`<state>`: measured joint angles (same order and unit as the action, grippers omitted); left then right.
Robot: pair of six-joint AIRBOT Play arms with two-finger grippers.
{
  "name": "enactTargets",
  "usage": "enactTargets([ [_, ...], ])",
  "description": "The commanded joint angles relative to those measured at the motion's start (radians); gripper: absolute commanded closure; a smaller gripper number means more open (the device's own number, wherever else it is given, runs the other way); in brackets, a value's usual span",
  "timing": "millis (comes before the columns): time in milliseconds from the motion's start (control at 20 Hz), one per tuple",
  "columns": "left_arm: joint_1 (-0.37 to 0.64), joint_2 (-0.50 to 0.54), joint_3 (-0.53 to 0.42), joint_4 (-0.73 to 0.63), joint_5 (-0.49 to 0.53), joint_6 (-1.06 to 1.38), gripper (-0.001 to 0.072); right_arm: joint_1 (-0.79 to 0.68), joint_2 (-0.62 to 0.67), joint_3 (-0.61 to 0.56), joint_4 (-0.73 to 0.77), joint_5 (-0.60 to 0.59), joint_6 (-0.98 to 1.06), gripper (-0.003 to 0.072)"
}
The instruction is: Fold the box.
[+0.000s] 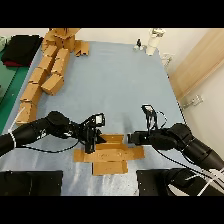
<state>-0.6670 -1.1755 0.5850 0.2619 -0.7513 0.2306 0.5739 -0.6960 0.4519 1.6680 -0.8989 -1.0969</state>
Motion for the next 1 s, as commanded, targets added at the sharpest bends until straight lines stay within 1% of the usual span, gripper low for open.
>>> enactTargets([
  [0, -0.001, -0.001, -0.007, 0.004, -0.031, -0.023, 0.0697, 0.0, -0.001, 0.0, -0.005, 0.012, 0.0, 0.0684],
  [450, 0.0, -0.001, -0.007, 0.003, -0.044, -0.049, 0.0697, 0.006, 0.0, 0.0, -0.011, 0.006, -0.003, 0.0685],
  [550, 0.0, -0.001, -0.007, 0.003, -0.045, -0.079, 0.0697, 0.044, 0.02, 0.0, 0.006, -0.056, -0.003, 0.0688],
  [650, 0.0, -0.001, -0.007, 0.003, -0.041, -0.086, 0.0697, 0.126, 0.066, 0.0, 0.018, -0.152, 0.036, 0.0688],
  [750, 0.0, -0.001, -0.007, 0.003, -0.045, -0.086, 0.0697, 0.251, 0.129, 0.0, 0.031, -0.214, 0.087, 0.0688],
  [850, 0.0, -0.001, -0.007, 0.003, -0.045, -0.086, 0.0697, 0.411, 0.187, 0.0, 0.011, -0.22, 0.165, 0.0688],
  [950, 0.0, -0.001, -0.007, 0.003, -0.045, -0.086, 0.0697, 0.592, 0.218, 0.0, -0.085, -0.222, 0.267, 0.0688],
])
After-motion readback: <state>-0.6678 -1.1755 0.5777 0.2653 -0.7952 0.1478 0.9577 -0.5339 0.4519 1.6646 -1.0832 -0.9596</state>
